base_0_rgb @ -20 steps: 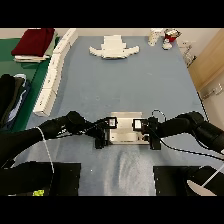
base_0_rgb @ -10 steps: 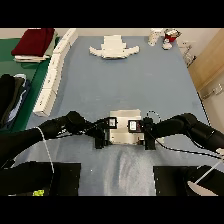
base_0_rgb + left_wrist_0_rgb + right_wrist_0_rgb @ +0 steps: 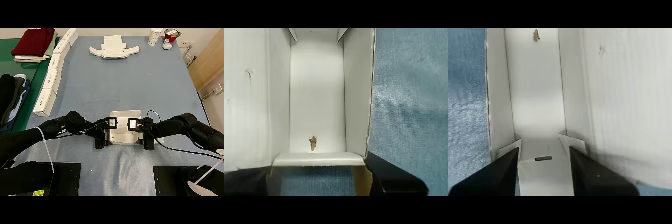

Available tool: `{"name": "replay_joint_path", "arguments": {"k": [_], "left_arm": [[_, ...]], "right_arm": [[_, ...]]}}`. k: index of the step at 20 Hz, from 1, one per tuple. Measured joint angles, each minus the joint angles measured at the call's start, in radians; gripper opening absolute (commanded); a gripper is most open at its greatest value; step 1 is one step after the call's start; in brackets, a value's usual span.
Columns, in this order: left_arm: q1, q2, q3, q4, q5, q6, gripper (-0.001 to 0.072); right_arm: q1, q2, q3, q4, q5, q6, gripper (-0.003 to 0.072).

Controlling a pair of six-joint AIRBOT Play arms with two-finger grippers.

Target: Fold the box.

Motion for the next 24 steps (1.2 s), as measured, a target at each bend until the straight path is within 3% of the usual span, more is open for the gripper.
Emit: {"name": "replay_joint_path", "arguments": {"k": [1, 3, 4, 10, 14, 16, 19, 24], "left_arm": [[0.000, 0.000, 0.000, 0.000, 0.000, 0.000, 0.0445], [0.000, 0.000, 0.000, 0.000, 0.000, -0.001, 0.0445], [0.000, 0.000, 0.000, 0.000, 0.000, -0.002, 0.0445], [0.000, 0.000, 0.000, 0.000, 0.000, -0.001, 0.0445], [0.000, 0.000, 0.000, 0.000, 0.000, 0.000, 0.0445], [0.000, 0.000, 0.000, 0.000, 0.000, 0.000, 0.0445], [0.000, 0.000, 0.000, 0.000, 0.000, 0.000, 0.0445], [0.000, 0.000, 0.000, 0.000, 0.000, 0.000, 0.0445]], "right_arm": [[0.000, 0.004, 0.000, -0.031, -0.011, 0.037, 0.0203], [0.000, 0.016, 0.000, -0.110, -0.041, 0.151, 0.0039], [0.000, 0.025, 0.003, -0.164, -0.065, 0.240, 0.0006], [-0.033, 0.102, 0.048, -0.496, -0.251, 0.883, 0.0006], [-0.193, 0.131, 0.054, -0.607, -0.337, 1.259, 0.0006], [-0.307, 0.128, 0.043, -0.568, -0.347, 1.351, 0.0006], [-0.451, 0.099, 0.018, -0.388, -0.337, 1.357, 0.0006], [-0.511, 0.012, -0.024, -0.079, -0.294, 1.265, 0.0006]]}}
